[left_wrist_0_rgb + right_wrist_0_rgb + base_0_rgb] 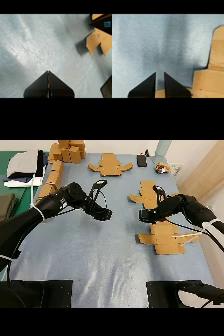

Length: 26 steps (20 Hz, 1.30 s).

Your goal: Fold the box.

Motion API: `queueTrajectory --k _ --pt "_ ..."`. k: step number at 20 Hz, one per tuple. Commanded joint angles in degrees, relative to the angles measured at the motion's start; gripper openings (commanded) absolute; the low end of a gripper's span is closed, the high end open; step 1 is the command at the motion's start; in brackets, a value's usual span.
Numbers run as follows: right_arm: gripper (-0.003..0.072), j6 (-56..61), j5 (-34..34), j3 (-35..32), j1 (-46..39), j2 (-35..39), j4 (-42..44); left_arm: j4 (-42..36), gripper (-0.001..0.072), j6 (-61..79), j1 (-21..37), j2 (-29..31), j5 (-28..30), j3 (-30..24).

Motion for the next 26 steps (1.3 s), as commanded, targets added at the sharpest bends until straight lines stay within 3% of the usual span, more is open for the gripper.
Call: queueTrajectory --k 1,11,17,24,25,26 --pt "0.0164 0.0 0.0 0.0 0.1 0.0 0.1 0.0 0.0014 0.0 0.0 0.0 0.0 0.0" --pt "0.0164 0.0 0.0 0.0 0.1 0.0 0.1 0.0 0.0013 0.0 0.0 0.0 0.0 0.0" --pt "0.0164 0.3 9.8 0.0 0.1 0.0 0.2 0.0 0.0013 0.0 0.0 0.0 0.1 0.0" --pt "0.0163 0.6 10.8 0.0 0.1 0.0 2.7 -0.8 0.0013 0.0 0.0 -0.1 1.4 0.0" --pt "0.0156 0.8 11.3 0.1 0.1 0.0 2.9 -1.2 0.0013 0.0 0.0 -0.1 1.6 0.0" --pt "0.0042 2.3 10.5 0.7 -0.4 0.0 2.0 -1.4 0.0014 0.0 0.0 -0.1 1.8 0.0"
